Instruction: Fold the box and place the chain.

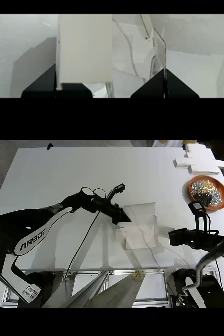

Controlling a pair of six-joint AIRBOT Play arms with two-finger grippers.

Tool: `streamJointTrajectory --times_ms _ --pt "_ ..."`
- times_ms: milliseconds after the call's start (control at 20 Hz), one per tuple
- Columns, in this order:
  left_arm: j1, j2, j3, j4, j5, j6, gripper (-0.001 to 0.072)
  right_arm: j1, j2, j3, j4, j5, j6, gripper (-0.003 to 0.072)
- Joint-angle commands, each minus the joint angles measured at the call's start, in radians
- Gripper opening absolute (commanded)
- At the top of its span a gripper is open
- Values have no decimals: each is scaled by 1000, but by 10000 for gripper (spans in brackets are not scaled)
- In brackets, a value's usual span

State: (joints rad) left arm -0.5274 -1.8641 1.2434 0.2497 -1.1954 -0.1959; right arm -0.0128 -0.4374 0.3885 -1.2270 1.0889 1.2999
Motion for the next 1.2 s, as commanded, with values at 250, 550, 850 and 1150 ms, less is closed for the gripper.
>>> streamJointTrajectory --times_ms 250,550,850,1150 --pt "13 145 0 146 -11 -33 -5 1 1 97 8 98 0 343" --pt "-92 415 -201 230 82 -8 -6 1 2 241 2 182 0 342" --pt "-112 494 -425 191 306 130 -2 1 2 241 38 204 0 340" --pt "-145 425 -426 219 447 289 1 1 2 241 58 205 0 338"
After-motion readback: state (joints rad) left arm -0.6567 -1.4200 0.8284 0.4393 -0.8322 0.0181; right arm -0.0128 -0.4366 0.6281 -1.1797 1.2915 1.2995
